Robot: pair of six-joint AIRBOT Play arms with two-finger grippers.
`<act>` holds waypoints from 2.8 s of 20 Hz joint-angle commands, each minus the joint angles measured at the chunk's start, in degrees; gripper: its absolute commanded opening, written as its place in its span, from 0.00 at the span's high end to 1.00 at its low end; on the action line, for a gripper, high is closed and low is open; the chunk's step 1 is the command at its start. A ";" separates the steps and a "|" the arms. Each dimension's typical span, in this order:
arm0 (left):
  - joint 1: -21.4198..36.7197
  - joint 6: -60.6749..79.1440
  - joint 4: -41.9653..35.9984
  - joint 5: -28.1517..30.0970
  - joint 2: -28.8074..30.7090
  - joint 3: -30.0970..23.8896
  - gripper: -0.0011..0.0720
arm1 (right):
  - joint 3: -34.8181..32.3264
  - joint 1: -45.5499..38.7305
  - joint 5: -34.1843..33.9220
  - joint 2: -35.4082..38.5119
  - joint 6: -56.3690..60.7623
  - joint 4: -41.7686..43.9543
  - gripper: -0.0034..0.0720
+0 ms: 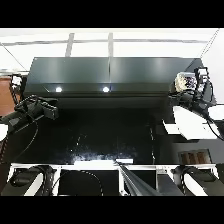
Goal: Fold the box and place the chain.
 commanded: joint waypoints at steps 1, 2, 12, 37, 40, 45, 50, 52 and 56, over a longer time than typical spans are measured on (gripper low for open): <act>-0.02 0.02 0.00 0.02 0.04 -0.02 0.95 | -0.02 0.04 0.00 0.04 0.00 0.02 0.94; -0.02 0.02 0.00 0.02 0.04 -0.02 0.95 | -0.02 0.04 0.00 0.04 0.00 0.02 0.94; -0.02 0.02 0.02 0.00 0.04 -0.02 0.95 | -0.02 0.04 0.00 0.04 0.00 0.02 0.94; -0.02 -0.63 -6.86 5.31 -8.55 -0.02 0.01 | 24.35 -49.00 13.77 -24.98 17.66 -16.06 0.11; -0.04 -0.63 -6.88 5.31 -8.55 -0.02 0.01 | 31.56 -52.94 34.69 -32.59 21.70 -36.09 0.11; -0.02 -0.63 -6.88 3.69 -8.55 -0.02 0.01 | 32.22 -52.94 42.88 -34.86 2.05 -21.07 0.11; -0.02 -0.63 -6.86 3.17 -8.55 -0.02 0.01 | 32.22 -47.50 44.96 -35.85 0.61 -29.27 0.11; -0.02 -0.63 -6.86 3.10 -8.55 -0.02 0.01 | 32.57 -46.60 43.56 -35.52 1.46 -29.40 0.11; -0.02 -0.63 -6.86 2.78 -8.55 -0.02 0.01 | 35.01 -46.38 42.77 -34.32 1.68 -27.56 0.11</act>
